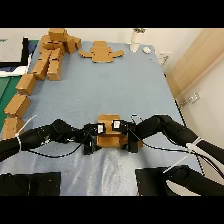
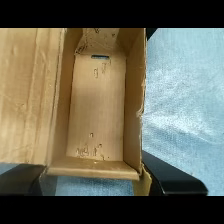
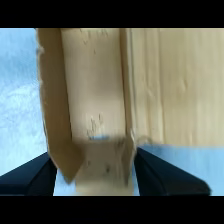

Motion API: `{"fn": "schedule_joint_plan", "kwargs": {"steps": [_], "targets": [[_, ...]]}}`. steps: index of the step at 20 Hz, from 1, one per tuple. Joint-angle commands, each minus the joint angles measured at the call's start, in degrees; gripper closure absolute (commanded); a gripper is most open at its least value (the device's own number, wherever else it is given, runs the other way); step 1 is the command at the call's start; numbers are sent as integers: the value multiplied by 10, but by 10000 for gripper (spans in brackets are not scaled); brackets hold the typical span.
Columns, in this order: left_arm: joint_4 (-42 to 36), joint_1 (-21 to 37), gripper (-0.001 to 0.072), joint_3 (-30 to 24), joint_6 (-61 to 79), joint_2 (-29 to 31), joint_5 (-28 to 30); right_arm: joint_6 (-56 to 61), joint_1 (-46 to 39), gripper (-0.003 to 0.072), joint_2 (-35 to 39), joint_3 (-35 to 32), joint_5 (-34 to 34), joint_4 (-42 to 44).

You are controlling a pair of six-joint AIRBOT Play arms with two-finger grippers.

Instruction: Fold the box.

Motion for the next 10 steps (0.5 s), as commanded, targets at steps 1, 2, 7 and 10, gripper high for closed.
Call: {"fn": "schedule_joint_plan", "kwargs": {"steps": [1,2,7,10], "targets": [[0,0,95,0,0,0,-1,113,0,-34,35,0,-39,-64],[0,0,95,0,0,0,-1,151,0,-34,54,0,-58,-85],[0,0,95,0,0,0,-1,330,0,-31,181,11,-87,-147],[0,0,96,0,0,0,-1,460,0,-29,245,11,-94,-113]]}}
